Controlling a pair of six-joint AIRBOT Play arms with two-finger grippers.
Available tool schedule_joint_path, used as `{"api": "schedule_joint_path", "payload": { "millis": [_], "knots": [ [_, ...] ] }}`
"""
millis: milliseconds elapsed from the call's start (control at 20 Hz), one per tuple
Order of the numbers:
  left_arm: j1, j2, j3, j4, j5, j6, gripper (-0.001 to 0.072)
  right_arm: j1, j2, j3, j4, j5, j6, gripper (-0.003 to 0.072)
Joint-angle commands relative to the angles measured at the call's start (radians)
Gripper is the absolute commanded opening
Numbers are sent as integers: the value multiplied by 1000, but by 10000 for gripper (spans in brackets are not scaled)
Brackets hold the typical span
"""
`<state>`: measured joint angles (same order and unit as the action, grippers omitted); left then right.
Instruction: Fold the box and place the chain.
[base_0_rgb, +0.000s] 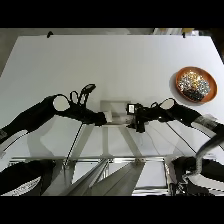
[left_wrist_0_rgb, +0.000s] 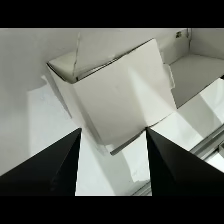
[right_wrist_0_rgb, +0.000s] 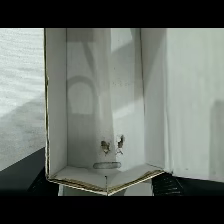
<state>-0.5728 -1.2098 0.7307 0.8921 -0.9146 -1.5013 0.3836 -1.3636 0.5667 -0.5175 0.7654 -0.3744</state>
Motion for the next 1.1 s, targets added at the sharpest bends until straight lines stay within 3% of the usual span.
{"api": "schedule_joint_path", "payload": {
  "millis": [0,250,650,750,950,1050],
  "knots": [
    [5,18,23,29,-75,-20,447,0,1,0,-1,2,0,403],
    [98,80,23,41,-100,-30,447,0,1,0,-1,2,0,403],
    [114,28,24,67,-85,-42,438,0,1,0,-1,2,0,403],
    [164,96,23,70,-87,-22,367,0,1,0,-1,2,0,403],
    [301,218,23,189,-188,-30,362,0,1,0,-1,2,0,403],
    [334,197,8,228,-249,-30,243,0,1,0,-1,2,0,403]
  ]
}}
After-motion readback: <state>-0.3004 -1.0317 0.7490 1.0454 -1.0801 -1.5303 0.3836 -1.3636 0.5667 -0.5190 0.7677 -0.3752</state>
